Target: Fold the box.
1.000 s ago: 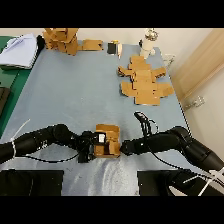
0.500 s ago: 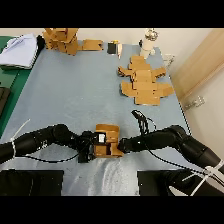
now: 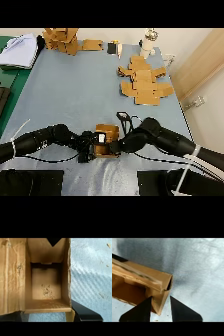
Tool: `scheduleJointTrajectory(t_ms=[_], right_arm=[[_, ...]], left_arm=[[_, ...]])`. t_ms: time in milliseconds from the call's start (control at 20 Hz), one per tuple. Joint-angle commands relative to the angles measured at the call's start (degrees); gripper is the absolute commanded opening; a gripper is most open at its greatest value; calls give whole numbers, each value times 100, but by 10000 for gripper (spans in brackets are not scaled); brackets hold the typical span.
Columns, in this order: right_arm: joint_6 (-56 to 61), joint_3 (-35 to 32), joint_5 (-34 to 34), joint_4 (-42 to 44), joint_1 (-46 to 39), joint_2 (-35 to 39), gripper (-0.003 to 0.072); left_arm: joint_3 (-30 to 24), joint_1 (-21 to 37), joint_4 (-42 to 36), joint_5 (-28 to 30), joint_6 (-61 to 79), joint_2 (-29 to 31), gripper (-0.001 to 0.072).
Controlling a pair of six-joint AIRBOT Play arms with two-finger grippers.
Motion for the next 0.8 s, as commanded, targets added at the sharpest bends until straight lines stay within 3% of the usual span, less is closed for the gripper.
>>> scheduleJointTrajectory(t_ms=[0, 200, 450, 600, 700, 750], right_arm=[[953, 682, -691, -798, 505, -671, 367], [1320, 1132, -1150, -970, 669, -1252, 368], [1561, 1191, -1209, -988, 671, -1622, 364], [1600, 1191, -1209, -1021, 671, -1681, 211], [1598, 1191, -1207, -1025, 671, -1685, 33], [1598, 1191, -1207, -1027, 671, -1685, 5]], left_arm=[[-4, 2, 2, 2, 0, 0, 527], [-2, 2, 2, 2, 0, 0, 526], [-2, 2, 2, 0, 0, 0, 527], [-4, 2, 2, 2, 0, 0, 527], [-2, 2, 2, 2, 0, 0, 526], [-2, 2, 2, 2, 0, 0, 526]])
